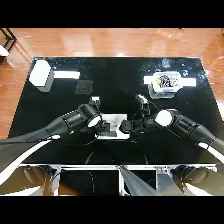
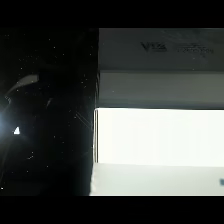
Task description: Fold the box and place the chain.
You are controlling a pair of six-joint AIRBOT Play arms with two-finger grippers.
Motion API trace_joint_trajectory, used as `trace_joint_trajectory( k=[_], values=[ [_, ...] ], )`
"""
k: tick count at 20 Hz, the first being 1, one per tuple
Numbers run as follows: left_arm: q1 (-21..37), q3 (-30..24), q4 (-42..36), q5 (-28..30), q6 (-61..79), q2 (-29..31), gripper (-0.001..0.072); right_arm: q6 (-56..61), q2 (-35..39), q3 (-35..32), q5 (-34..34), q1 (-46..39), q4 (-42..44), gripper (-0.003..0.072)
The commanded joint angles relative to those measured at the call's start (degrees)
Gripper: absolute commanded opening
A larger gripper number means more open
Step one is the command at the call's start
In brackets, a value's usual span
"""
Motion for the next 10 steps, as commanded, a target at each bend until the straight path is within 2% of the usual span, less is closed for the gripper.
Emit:
trace_joint_trajectory(
  k=[1,3,4,10],
  values=[
    [0.0,0.0,0.0,0.0,0.0,0.0,0.0021,-0.2,0.0,0.0,-0.1,0.1,-0.3,0.0533],
    [0.0,0.0,0.0,0.1,0.0,0.0,0.0021,-0.2,-0.1,0.0,-0.1,0.3,-0.3,0.0511],
    [0.0,0.0,0.0,0.1,0.0,0.0,0.0021,-0.2,-0.1,0.0,-0.4,0.5,-0.5,0.0462],
    [0.0,0.0,0.0,0.1,0.0,0.0,0.0021,1.0,-0.5,0.1,-2.0,2.3,-2.0,0.0462]
  ],
)
